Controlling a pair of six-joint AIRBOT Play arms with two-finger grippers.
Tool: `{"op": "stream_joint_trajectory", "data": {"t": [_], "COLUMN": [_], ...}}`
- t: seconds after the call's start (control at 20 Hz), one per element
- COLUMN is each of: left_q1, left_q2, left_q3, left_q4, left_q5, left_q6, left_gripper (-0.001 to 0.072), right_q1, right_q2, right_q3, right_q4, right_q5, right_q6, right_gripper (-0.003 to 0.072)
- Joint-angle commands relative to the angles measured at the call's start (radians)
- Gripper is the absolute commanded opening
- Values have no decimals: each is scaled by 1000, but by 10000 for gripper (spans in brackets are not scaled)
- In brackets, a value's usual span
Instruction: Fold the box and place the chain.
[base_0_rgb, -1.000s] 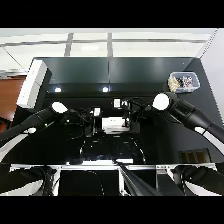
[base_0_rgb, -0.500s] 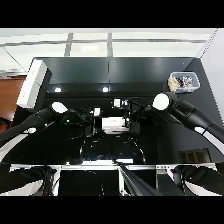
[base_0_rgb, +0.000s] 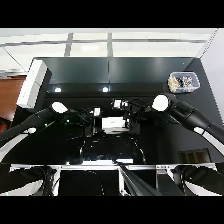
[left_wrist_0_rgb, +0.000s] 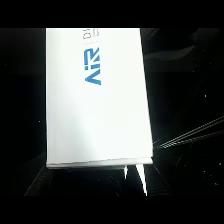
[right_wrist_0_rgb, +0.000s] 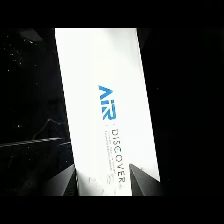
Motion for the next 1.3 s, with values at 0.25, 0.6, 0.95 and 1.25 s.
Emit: {"op": "stream_joint_trajectory", "data": {"t": [0.25,0.6,0.95,1.25], "left_q1": [-1,-1,-1,-1], "left_q2": [0,0,0,0], "left_q3": [0,0,0,0], "left_q4": [0,0,0,0], "left_q5": [0,0,0,0], "left_q6": [1,1,1,1], "left_gripper": [472,472,472,471], "right_q1": [-3,-42,-216,-204], "right_q2": [91,99,-4,-106], "right_q3": [13,-31,-156,-184], "right_q4": [8,306,668,612], "right_q5": [25,76,55,43], "right_q6": [183,518,551,555], "right_gripper": [374,6,7,9]}}
